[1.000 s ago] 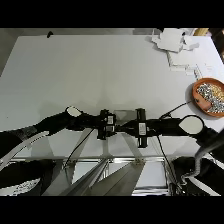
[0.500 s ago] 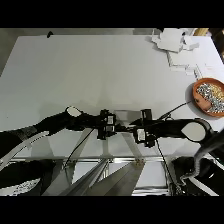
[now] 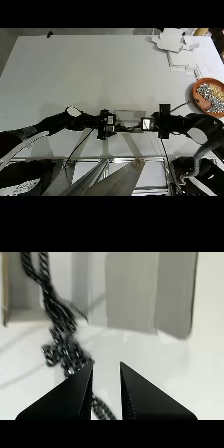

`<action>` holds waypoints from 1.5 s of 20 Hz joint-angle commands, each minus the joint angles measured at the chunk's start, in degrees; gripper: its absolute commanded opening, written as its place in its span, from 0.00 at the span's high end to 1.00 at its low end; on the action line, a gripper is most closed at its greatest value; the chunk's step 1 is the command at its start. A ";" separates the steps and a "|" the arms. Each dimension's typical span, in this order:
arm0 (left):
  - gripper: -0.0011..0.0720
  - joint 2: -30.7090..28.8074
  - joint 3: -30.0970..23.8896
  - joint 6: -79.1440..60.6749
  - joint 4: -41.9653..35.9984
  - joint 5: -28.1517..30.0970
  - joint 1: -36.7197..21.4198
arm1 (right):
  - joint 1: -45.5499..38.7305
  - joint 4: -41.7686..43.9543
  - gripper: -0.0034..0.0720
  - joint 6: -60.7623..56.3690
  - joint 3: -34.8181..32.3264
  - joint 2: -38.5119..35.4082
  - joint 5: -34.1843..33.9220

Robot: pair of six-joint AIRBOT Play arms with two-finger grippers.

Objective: Fold the box and place the chain.

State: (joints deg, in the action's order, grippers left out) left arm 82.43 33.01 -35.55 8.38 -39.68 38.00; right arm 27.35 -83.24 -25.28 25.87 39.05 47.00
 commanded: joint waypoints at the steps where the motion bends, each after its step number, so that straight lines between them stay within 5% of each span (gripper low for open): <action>1: 0.61 -0.02 0.02 0.00 0.02 0.02 -0.04 | -8.35 -0.15 0.70 0.74 0.00 4.00 -0.07; 7: 0.61 -0.02 0.04 -0.02 0.02 0.02 -0.04 | -12.66 21.68 0.71 25.27 0.00 13.25 2.67; 16: 0.61 -0.02 0.04 0.00 0.02 0.02 -0.04 | -12.66 23.30 0.64 31.45 0.00 19.43 4.74; 18: 0.61 -0.02 0.04 0.00 0.02 0.02 -0.04 | -12.66 23.04 0.85 31.12 0.00 19.34 5.05; 19: 0.61 -0.02 0.04 0.00 0.02 0.02 -0.04 | -12.66 21.59 0.93 30.23 0.02 18.97 6.10; 25: 0.61 -0.02 0.04 0.00 0.02 0.02 -0.04 | -12.66 12.11 0.93 22.08 0.00 4.94 11.30; 30: 0.61 -0.02 0.04 0.00 0.02 0.02 -0.04 | -12.63 34.38 0.93 25.40 0.00 -5.68 11.98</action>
